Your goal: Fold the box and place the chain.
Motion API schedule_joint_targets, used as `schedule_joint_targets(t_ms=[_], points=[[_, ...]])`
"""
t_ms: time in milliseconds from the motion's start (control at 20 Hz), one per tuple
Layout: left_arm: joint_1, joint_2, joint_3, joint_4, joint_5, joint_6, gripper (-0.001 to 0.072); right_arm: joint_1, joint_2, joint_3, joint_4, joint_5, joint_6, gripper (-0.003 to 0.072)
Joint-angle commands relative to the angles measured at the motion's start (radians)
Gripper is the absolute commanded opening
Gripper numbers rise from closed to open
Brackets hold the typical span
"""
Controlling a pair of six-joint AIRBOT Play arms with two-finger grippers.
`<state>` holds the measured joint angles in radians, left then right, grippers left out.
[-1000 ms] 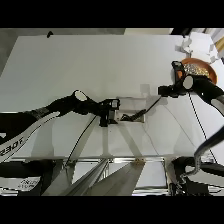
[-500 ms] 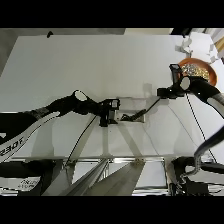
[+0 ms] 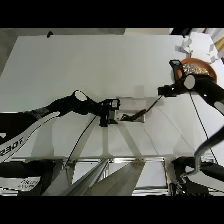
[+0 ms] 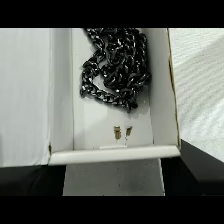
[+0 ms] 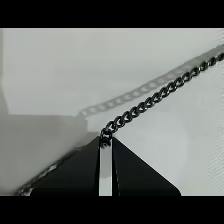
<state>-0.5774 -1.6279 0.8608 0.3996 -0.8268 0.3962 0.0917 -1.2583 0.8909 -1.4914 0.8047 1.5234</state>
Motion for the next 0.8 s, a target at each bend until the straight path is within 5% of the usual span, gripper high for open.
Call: schedule_joint_targets(t_ms=[0,350,750], points=[[0.000,0.000,0.000,0.000,0.000,0.000,0.0031,0.015,0.206,0.000,-0.014,0.058,-0.013,0.0016],[0.000,0.000,0.000,0.000,0.000,0.000,0.0031,0.015,0.590,0.001,0.053,0.262,-0.014,0.0016],[0.000,0.000,0.000,0.000,0.000,0.000,0.0031,0.015,0.728,0.001,0.403,0.412,-0.134,0.0017]])
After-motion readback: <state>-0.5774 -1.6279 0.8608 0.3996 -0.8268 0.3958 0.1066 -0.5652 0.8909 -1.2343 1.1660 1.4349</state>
